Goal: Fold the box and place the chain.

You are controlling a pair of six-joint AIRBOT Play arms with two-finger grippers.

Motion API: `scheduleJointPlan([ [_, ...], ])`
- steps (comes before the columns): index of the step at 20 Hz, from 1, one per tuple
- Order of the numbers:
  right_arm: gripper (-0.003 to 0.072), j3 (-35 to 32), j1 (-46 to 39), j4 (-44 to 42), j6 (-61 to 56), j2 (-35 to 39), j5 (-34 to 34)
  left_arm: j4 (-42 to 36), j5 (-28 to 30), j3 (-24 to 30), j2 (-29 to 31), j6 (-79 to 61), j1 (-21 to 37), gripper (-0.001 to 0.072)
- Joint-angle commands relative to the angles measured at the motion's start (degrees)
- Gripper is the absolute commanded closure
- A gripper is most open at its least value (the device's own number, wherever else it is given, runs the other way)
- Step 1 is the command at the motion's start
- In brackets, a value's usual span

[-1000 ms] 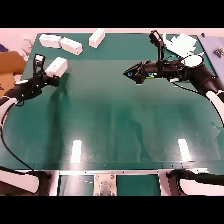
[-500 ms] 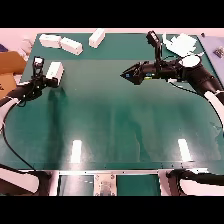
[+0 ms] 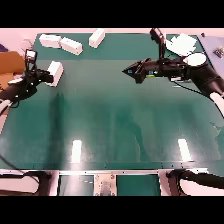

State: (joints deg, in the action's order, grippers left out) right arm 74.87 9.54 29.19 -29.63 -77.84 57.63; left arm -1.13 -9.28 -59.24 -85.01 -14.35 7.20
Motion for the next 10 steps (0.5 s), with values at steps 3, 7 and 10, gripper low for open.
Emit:
scheduleJointPlan([
  [3, 0.0674, -2.3, -0.4, 13.5, -13.2, 9.7, -2.5, 0.1, -5.7, 10.9, 18.9, 4.2, 0.0, 0.0689],
  [7, 0.0675, -14.4, -1.4, 16.3, -16.9, 23.5, -9.7, 1.0, -10.9, 20.1, 33.1, 4.2, 0.0, 0.069],
  [10, 0.0676, -26.9, -3.8, 16.5, -18.2, 35.1, -12.7, 1.6, -13.8, 27.4, 43.8, 4.5, 0.0, 0.069],
])
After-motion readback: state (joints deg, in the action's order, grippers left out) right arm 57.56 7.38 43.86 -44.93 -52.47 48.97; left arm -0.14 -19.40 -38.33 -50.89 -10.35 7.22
